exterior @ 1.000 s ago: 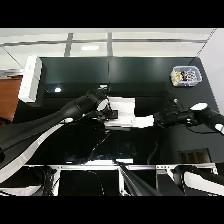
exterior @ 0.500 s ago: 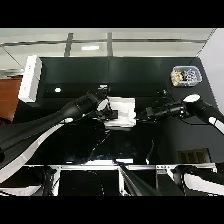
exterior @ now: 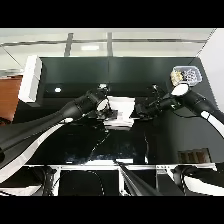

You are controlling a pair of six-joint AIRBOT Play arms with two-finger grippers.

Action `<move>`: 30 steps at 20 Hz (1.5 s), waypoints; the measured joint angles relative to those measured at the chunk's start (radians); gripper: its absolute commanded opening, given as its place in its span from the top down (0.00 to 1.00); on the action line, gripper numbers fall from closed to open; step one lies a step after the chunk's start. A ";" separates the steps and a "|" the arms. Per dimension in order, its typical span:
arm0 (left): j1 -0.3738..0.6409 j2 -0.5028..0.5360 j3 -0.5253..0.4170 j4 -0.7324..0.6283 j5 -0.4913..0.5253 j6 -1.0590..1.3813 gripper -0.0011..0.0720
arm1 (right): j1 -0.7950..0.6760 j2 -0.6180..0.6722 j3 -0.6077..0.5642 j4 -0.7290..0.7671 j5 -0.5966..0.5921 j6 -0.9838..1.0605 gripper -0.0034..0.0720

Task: Fold the box and place the chain.

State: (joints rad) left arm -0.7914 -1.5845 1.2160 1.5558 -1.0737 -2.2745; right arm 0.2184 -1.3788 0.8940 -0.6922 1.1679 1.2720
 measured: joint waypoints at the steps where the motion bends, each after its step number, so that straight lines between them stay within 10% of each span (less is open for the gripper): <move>1: 0.000 0.000 0.000 -0.001 0.000 0.000 0.95 | 0.018 0.000 0.016 -0.046 -0.002 0.044 0.47; 16: 0.000 0.000 0.000 -0.002 -0.001 0.000 0.95 | 0.327 -0.051 0.146 -0.641 -0.134 0.689 0.52; 29: -0.001 0.000 0.000 -0.001 -0.002 0.001 0.95 | 0.388 -0.078 0.158 -0.754 -0.081 0.883 0.52; 30: -0.001 0.000 0.000 -0.001 -0.002 0.001 0.95 | 0.390 -0.081 0.158 -0.754 -0.079 0.887 0.67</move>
State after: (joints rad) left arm -0.7921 -1.5845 1.2160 1.5547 -1.0756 -2.2738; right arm 0.6083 -1.4597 1.0523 -1.4460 1.0889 2.1586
